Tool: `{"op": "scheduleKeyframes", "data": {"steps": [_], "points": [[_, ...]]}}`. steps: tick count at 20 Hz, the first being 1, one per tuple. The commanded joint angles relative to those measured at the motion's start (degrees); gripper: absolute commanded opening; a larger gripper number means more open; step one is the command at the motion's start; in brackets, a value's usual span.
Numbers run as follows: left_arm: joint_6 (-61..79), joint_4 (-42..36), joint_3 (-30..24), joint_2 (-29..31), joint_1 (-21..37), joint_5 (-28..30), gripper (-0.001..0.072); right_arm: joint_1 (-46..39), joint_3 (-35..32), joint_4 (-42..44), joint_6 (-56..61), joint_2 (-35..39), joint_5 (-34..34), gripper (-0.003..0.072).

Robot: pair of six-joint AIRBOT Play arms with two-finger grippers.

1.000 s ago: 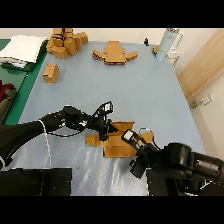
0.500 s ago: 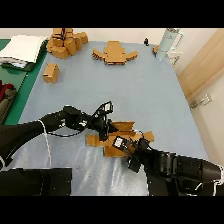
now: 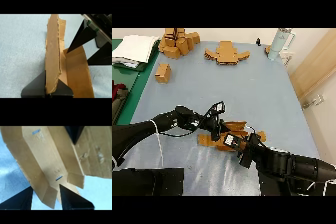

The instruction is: Fold the box.

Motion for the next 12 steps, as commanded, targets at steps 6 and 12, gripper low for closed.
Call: {"op": "scheduleKeyframes", "data": {"steps": [6,12], "points": [[0.0,0.0,0.0,0.0,0.0,0.0,0.0012,0.1,0.4,-1.4,0.0,0.5,2.3,0.0636],[0.0,0.0,0.0,0.0,0.0,0.0,0.0012,-3.1,-1.6,-1.1,-5.6,3.6,1.5,0.0720]]}}
